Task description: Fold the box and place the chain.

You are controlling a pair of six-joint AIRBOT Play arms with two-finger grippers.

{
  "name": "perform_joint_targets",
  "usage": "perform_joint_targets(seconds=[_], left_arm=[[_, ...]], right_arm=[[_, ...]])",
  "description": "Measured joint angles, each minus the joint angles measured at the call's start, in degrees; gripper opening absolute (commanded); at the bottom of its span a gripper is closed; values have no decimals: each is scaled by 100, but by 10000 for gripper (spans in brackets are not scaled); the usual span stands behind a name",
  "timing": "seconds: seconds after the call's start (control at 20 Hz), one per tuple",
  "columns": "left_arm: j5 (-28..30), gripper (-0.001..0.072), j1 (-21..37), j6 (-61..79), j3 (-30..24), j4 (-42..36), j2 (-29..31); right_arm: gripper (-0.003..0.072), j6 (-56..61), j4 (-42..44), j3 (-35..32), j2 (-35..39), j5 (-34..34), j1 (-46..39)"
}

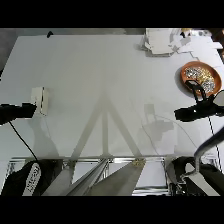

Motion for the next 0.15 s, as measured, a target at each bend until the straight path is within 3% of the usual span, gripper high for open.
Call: perform_joint_targets(seconds=[0.15], left_arm=[[-22, 694, 0, 0, 0, 0, 66]], right_arm=[[23, 0, 0, 2, 0, 0, 0]])
